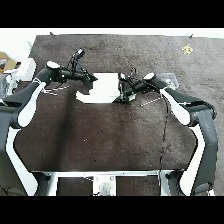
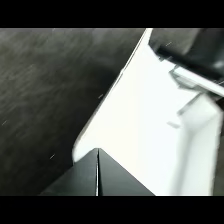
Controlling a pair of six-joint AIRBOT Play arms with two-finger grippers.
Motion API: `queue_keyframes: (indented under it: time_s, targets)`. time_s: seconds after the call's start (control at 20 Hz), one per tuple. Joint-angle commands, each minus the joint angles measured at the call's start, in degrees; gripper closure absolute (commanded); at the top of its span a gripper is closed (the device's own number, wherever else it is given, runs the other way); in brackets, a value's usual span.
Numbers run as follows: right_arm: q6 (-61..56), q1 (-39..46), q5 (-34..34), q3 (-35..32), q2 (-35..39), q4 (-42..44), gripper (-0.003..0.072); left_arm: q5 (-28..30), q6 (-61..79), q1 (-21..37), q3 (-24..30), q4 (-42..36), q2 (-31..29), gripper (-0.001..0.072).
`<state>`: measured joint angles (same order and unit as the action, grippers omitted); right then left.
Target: Fold the box and place the chain.
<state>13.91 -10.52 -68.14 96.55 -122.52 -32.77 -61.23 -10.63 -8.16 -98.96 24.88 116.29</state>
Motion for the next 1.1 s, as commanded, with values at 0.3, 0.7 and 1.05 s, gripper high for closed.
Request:
queue_keyframes:
  time_s: [0.3,0.7,1.05]
  targets:
    - [0.0,0.02,0.0,0.0,0.02,-0.02,0.0248,1.88,-1.33,-0.02,3.78,4.76,0.81,0.07]
    - [-0.02,0.0,0.0,0.0,0.02,-0.02,0.0249,0.94,-0.85,0.0,3.82,4.24,0.39,0.0701]
    - [0.0,0.02,0.0,0.0,0.02,-0.02,0.0248,-10.4,-2.73,2.16,-8.02,3.48,0.37,0.0702]
